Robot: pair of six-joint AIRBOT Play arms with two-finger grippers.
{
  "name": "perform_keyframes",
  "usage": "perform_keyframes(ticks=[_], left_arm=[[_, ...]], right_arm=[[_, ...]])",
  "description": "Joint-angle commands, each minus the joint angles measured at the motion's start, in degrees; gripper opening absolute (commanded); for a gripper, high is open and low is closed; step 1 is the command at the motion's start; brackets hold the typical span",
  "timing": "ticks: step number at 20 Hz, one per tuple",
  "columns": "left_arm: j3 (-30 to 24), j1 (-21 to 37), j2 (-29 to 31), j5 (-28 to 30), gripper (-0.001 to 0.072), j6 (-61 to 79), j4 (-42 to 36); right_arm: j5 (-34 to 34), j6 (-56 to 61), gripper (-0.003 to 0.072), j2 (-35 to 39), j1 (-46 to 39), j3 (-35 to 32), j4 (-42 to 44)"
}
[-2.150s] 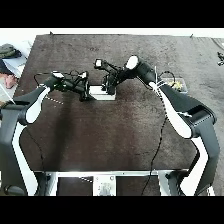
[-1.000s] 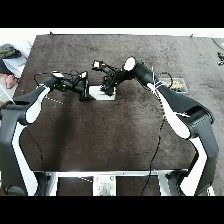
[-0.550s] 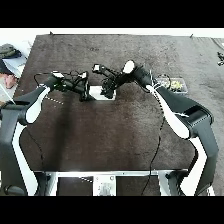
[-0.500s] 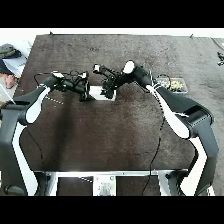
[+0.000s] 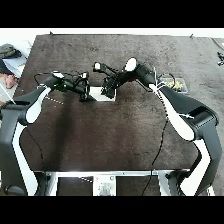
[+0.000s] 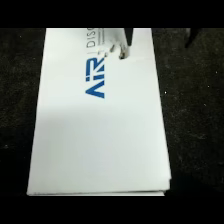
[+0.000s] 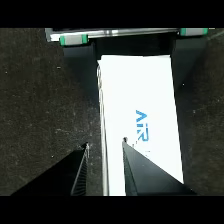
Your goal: Fold the box and place the chain.
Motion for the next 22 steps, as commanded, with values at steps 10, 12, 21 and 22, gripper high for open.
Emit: perform_keyframes(ticks=[10, 12, 21, 22], left_arm=[[0.0, 0.0, 0.0, 0.2, 0.0355, 0.0, 0.0], [0.0, 0.0, 0.0, 0.2, 0.0354, 0.0, 0.0], [0.0, 0.0, 0.0, 0.2, 0.0354, 0.0, 0.0], [0.0, 0.0, 0.0, 0.2, 0.0355, 0.0, 0.0]], right_arm=[[-1.7, 5.9, -0.0016, -0.9, -6.4, -2.2, 15.6], [-1.9, 5.9, -0.0016, -0.9, -6.4, -5.4, 15.5], [-6.8, 5.9, -0.0016, -0.9, -6.6, -15.0, 14.7], [-7.4, 5.7, -0.0016, -0.4, -6.6, -15.0, 14.9]])
